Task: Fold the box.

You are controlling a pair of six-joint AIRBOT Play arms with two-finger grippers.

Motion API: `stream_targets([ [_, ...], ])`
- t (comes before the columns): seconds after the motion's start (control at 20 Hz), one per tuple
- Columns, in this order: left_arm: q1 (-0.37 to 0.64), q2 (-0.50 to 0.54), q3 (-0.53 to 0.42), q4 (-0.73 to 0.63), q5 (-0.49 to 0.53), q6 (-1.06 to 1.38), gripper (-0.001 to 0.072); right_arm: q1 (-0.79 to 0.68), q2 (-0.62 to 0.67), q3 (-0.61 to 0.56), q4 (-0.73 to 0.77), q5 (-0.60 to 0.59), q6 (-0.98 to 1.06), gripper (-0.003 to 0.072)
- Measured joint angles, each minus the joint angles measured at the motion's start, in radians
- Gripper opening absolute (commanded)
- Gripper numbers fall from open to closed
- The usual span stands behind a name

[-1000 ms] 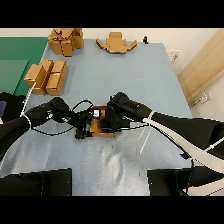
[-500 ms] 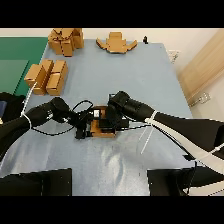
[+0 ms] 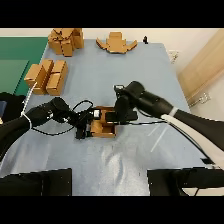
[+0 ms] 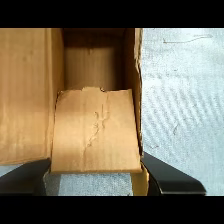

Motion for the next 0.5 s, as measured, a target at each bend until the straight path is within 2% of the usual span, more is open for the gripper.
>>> stream_targets([
  [0.15, 0.000, 0.000, 0.000, 0.000, 0.000, 0.000, 0.0234, -0.060, 0.112, -0.075, 0.002, 0.016, -0.064, 0.0000],
  [0.3, 0.000, 0.000, 0.000, 0.000, 0.000, 0.000, 0.0234, -0.203, 0.206, -0.211, 0.098, 0.126, -0.201, -0.0001],
  [0.4, 0.000, 0.000, 0.000, 0.000, 0.000, 0.000, 0.0234, -0.328, 0.209, -0.286, 0.271, 0.257, -0.382, -0.0001],
  [0.5, 0.000, 0.000, 0.000, 0.000, 0.000, 0.000, 0.0234, -0.446, 0.151, -0.311, 0.507, 0.377, -0.596, -0.0002],
])
